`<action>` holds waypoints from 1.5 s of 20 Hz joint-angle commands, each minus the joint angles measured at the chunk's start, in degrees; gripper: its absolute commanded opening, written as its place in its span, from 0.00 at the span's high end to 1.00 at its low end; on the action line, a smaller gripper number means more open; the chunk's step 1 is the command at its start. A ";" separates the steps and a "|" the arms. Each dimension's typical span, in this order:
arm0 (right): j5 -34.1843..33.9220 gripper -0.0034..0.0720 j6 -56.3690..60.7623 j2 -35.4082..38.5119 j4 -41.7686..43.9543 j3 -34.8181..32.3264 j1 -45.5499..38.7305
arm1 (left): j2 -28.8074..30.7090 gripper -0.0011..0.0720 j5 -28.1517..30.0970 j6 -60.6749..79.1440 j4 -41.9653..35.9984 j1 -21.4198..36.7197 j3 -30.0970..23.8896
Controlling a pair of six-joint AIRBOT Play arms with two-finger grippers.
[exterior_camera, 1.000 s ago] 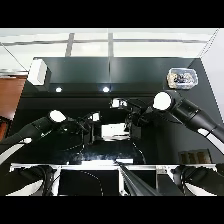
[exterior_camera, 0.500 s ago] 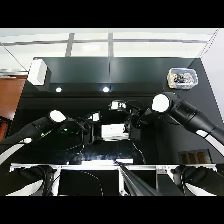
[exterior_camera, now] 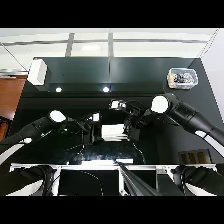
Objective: Fold the box and place the chain.
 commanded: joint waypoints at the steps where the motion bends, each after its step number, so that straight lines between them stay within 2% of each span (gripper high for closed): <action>1: -0.72 0.58 0.63 -0.22 0.31 -1.20 0.04 | -0.04 0.50 0.11 -0.07 -0.02 -0.02 0.02; 8: -1.33 0.58 1.18 -0.33 1.18 -1.27 0.02 | -0.04 0.50 0.11 -0.07 -0.02 -0.02 0.02; 12: 1.62 0.58 7.82 0.61 1.29 0.57 -0.59 | -0.04 0.51 0.11 -0.07 -0.02 -0.02 0.02; 16: 3.52 0.59 22.49 4.26 1.60 2.14 -5.31 | -0.04 0.51 0.11 -0.07 -0.02 -0.02 0.02; 17: 5.18 0.75 27.39 4.85 1.66 2.10 -7.23 | -0.04 0.51 0.11 -0.07 -0.02 -0.02 0.02; 18: 7.98 0.95 32.98 4.85 2.08 1.86 -9.18 | -0.04 0.51 0.11 -0.07 -0.02 -0.02 0.02; 20: 8.83 0.95 35.71 4.83 7.02 -1.05 -10.69 | -0.04 0.51 0.11 -0.07 -0.02 -0.02 0.02; 24: -0.42 0.95 32.39 2.19 27.85 -6.71 -10.67 | -0.04 0.51 0.11 -0.07 -0.02 -0.02 0.02; 30: -2.60 0.95 32.22 -6.27 29.16 -6.82 -8.83 | -0.02 0.50 0.09 -0.07 -0.04 -0.02 0.02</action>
